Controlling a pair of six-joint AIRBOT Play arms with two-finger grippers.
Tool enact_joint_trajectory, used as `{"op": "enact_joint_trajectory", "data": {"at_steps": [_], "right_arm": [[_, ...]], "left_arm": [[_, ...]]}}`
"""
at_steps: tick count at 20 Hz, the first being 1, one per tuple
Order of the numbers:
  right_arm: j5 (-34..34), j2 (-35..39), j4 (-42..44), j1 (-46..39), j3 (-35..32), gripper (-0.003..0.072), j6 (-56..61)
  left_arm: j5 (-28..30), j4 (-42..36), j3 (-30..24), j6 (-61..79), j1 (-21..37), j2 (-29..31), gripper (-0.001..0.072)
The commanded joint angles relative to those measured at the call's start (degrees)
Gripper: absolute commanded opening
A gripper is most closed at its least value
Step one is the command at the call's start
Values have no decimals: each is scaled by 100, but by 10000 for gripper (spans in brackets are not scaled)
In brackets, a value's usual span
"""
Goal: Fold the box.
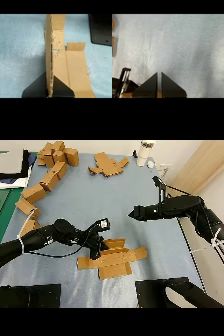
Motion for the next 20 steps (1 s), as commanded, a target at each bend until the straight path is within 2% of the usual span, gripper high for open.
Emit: {"op": "enact_joint_trajectory", "data": {"at_steps": [1, 4, 5, 6, 8, 9, 11, 13, 15, 18, 20], "right_arm": [[2, -4, -9, -4, 4, 78, -2], [0, -4, -57, -4, 4, 74, 2], [0, -4, -122, -4, 4, 5, 13], [0, -4, -289, -4, 4, 4, 197], [-197, -4, -1237, -4, 7, 3, 1471], [-555, -4, -1825, -4, 7, 3, 2234], [-1810, -2, -2485, -4, 7, 3, 3178], [-2951, 46, -2446, 103, 4, 3, 3204], [-3506, 243, -2433, 621, -72, 3, 3202], [-3318, 861, -2409, 1788, -498, 3, 3217], [-2697, 1429, -2465, 2695, -909, 3, 3067]], "left_arm": [[-149, 46, -7, 4, 0, 0, 10], [-146, 46, -7, 2, 0, 0, 11], [-149, 46, -7, 2, 2, 0, 11], [-149, 44, -7, 0, 0, 0, 11], [-151, 44, -7, -2, 0, -2, 11], [-149, 42, -7, -4, 0, -2, 11], [-144, 42, -7, -4, 0, -2, 11], [-144, 42, -7, -4, 0, -2, 12], [-151, 42, -7, -4, 0, -2, 11], [-146, 42, -7, -4, 0, -2, 11], [-146, 42, -7, -4, 0, -2, 11]]}}
